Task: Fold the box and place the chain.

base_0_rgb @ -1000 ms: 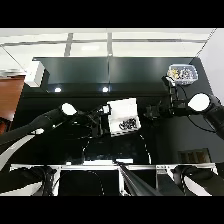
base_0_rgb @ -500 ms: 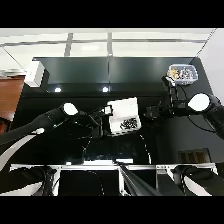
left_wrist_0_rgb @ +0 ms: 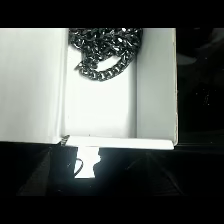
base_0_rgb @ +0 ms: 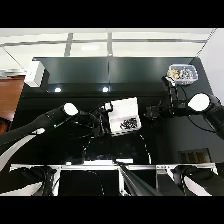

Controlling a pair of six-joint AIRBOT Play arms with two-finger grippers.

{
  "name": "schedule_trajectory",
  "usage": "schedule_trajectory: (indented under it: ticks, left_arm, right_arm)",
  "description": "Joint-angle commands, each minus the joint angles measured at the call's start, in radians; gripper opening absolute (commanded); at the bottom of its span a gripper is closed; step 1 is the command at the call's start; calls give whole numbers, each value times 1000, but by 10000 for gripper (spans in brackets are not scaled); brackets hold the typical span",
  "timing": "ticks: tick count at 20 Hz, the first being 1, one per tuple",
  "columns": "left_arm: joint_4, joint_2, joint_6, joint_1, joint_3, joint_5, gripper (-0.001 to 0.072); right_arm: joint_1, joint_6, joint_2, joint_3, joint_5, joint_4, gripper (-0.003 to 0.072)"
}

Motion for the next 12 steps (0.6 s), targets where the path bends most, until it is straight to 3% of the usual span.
schedule_trajectory:
  ticks: [1, 12]
  left_arm:
    - [0, 0, -26, -10, 1, 10, 716]
    - [39, 0, -12, -48, 1, 16, 715]
  right_arm:
    - [1, 1, 0, 0, -2, 1, 334]
    - [1, 0, 0, 0, -3, 0, 334]
